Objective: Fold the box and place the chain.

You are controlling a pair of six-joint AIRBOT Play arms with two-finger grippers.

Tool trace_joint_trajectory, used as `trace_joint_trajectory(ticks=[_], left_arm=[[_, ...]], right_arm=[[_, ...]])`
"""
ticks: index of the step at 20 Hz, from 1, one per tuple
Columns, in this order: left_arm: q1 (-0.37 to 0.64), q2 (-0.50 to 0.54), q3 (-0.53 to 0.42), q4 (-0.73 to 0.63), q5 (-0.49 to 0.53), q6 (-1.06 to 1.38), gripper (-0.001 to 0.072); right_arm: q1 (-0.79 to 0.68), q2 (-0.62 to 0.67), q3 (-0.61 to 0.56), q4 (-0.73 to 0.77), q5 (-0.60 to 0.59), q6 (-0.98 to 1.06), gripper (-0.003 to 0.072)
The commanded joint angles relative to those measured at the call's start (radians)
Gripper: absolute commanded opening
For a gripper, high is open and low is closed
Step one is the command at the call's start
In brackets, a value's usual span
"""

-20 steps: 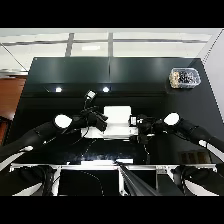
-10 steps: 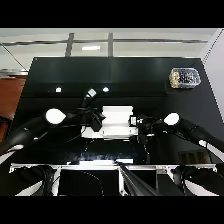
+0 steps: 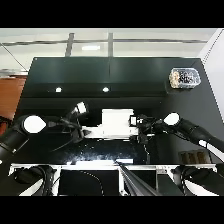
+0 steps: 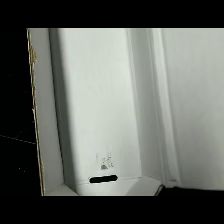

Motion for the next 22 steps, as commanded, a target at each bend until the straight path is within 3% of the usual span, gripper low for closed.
trace_joint_trajectory(ticks=[1,5,9,11,17,19,22], left_arm=[[-0.053,-0.056,-0.041,0.023,0.050,0.177,0.0708],[-0.148,-0.171,-0.036,-0.037,0.286,0.174,0.0690],[-0.168,-0.222,-0.022,-0.037,0.259,0.174,0.0684],[-0.168,-0.222,-0.022,-0.083,0.259,0.174,0.0597],[-0.197,-0.226,-0.017,-0.111,0.282,0.175,0.0585],[-0.196,-0.227,-0.017,-0.111,0.286,0.175,0.0379],[-0.196,-0.227,-0.017,-0.154,0.298,0.174,0.0237]], right_arm=[[0.000,0.000,0.000,0.001,-0.004,0.000,0.0533],[0.000,0.000,0.000,-0.004,-0.004,0.000,0.0533],[0.000,0.000,0.000,-0.004,-0.004,0.000,0.0533],[0.000,0.000,0.000,-0.003,-0.004,0.000,0.0533],[0.000,0.000,0.000,-0.003,-0.004,0.000,0.0533],[0.000,0.000,0.000,-0.003,-0.004,0.000,0.0533],[0.000,0.000,0.000,-0.003,-0.004,0.000,0.0533]])
